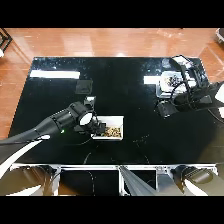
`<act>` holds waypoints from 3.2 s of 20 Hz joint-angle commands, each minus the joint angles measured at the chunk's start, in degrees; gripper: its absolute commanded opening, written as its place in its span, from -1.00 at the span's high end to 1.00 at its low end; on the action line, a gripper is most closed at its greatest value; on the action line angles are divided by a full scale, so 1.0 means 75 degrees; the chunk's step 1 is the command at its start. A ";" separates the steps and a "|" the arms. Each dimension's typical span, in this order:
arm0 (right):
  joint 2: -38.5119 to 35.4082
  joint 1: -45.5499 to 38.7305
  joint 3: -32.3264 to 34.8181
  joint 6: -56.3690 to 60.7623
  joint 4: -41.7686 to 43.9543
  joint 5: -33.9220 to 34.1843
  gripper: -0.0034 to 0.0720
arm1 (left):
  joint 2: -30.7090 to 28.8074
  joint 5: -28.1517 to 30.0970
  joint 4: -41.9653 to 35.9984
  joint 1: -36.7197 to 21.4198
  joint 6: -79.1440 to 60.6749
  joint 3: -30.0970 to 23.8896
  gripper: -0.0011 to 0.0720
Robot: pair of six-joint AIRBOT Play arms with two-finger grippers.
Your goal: Fold the box and place the chain.
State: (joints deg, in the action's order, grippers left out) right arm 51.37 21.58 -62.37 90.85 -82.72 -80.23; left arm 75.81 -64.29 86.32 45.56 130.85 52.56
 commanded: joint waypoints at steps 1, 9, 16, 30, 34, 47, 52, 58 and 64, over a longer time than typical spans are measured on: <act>-0.0017 -0.0052 0.0003 0.0006 -0.0041 0.0044 -0.97 | -0.0431 -0.0493 0.0146 -0.0009 -0.0673 0.0382 -0.46; -0.0017 -0.0047 0.0003 0.0131 0.0682 0.0542 -0.97 | -0.2952 -0.3299 0.1941 0.0323 -0.2771 0.0233 -0.80; 0.0108 0.0615 0.0000 0.0632 0.1364 0.1125 -0.97 | -0.5936 -0.1763 0.0527 -0.1291 -0.3142 -0.2078 -0.79; 0.3847 0.0901 -0.1204 -0.4202 0.3080 0.1947 -0.97 | -0.6117 0.0050 -0.2025 -0.2489 -0.4820 -0.3142 -0.79; 0.4042 0.0965 -0.1201 -0.5208 0.3372 0.1539 -0.97 | -0.5700 0.0344 -0.1539 -0.2489 -0.4587 -0.3142 -0.79; 0.4042 0.1897 -0.1204 -0.6202 0.3684 0.1064 -0.97 | -0.5027 0.0813 -0.0580 -0.2681 -0.3812 -0.3142 -0.79; 0.4042 0.2025 -0.1204 -0.6639 0.3290 0.0868 -0.97 | -0.5027 0.0976 -0.0597 -0.2681 -0.3809 -0.3142 -0.79; 0.4045 0.2221 -0.1186 -0.6636 0.2795 0.1131 -0.97 | -0.5027 0.1029 -0.0603 -0.2681 -0.3803 -0.3142 -0.79; 0.4045 0.2346 -0.1137 -0.6633 0.2669 0.0927 -0.97 | -0.5027 0.1119 -0.0609 -0.2681 -0.3777 -0.3142 -0.79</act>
State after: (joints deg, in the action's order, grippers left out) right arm 81.67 38.81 -71.18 41.10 -61.71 -72.84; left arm 38.06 -56.34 81.82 25.52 102.41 28.99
